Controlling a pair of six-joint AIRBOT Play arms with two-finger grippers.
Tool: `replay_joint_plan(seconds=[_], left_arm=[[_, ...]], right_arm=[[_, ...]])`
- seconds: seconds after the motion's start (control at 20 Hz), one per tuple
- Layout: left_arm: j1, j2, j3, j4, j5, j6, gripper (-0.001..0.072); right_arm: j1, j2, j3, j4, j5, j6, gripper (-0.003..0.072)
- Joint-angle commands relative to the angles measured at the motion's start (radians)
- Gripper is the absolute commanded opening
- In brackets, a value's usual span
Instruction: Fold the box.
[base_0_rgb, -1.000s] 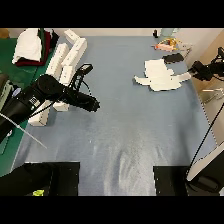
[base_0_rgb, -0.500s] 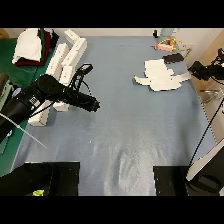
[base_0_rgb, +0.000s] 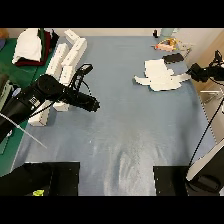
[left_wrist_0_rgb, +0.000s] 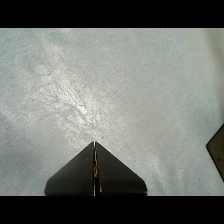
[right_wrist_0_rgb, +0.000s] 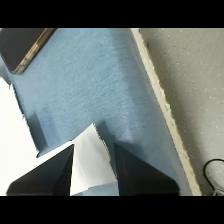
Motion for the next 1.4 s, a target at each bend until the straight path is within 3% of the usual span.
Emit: replay_joint_plan(seconds=[0.0, 0.1, 0.15, 0.2, 0.25, 0.35, 0.4, 0.6, 0.7, 0.85, 0.95, 1.35], left_arm=[[0.001, -0.001, 0.001, 0.000, 0.000, 0.000, 0.0012], [0.001, -0.001, 0.001, 0.000, 0.000, 0.000, 0.0013], [0.001, -0.001, 0.001, 0.000, 0.000, 0.000, 0.0013], [0.001, -0.001, 0.001, 0.000, 0.000, 0.000, 0.0013], [0.001, -0.001, 0.001, 0.000, 0.000, 0.000, 0.0013], [0.001, -0.001, 0.001, 0.000, 0.000, 0.000, 0.0013], [0.001, -0.001, 0.001, 0.000, 0.000, 0.000, 0.0013], [0.001, -0.001, 0.001, 0.000, 0.000, 0.000, 0.0013], [0.001, -0.001, 0.001, 0.000, 0.000, 0.000, 0.0013], [0.001, -0.001, 0.001, 0.000, 0.000, 0.000, 0.0013], [0.001, -0.001, 0.001, 0.000, 0.000, 0.000, 0.0012], [0.001, -0.001, 0.001, 0.000, 0.000, 0.000, 0.0012]], right_arm=[[-0.001, 0.000, 0.001, 0.003, 0.055, -0.015, 0.0365], [-0.001, 0.000, 0.001, 0.037, 0.097, -0.052, 0.0280], [-0.001, 0.001, 0.001, 0.060, 0.124, -0.071, 0.0280], [-0.001, 0.003, 0.001, 0.091, 0.152, -0.103, 0.0229], [-0.001, 0.006, 0.002, 0.129, 0.184, -0.138, 0.0121], [0.000, 0.006, 0.019, 0.200, 0.285, -0.172, 0.0071], [0.000, 0.006, 0.025, 0.236, 0.337, -0.171, 0.0003], [0.011, 0.013, 0.025, 0.402, 0.511, -0.119, 0.0000], [0.036, 0.049, -0.016, 0.393, 0.534, -0.082, 0.0000], [0.083, 0.165, -0.167, 0.347, 0.527, -0.080, -0.0001], [0.120, 0.284, -0.327, 0.275, 0.479, -0.086, -0.0001], [0.243, 0.853, -1.097, 0.246, 0.221, -0.171, -0.0001]])
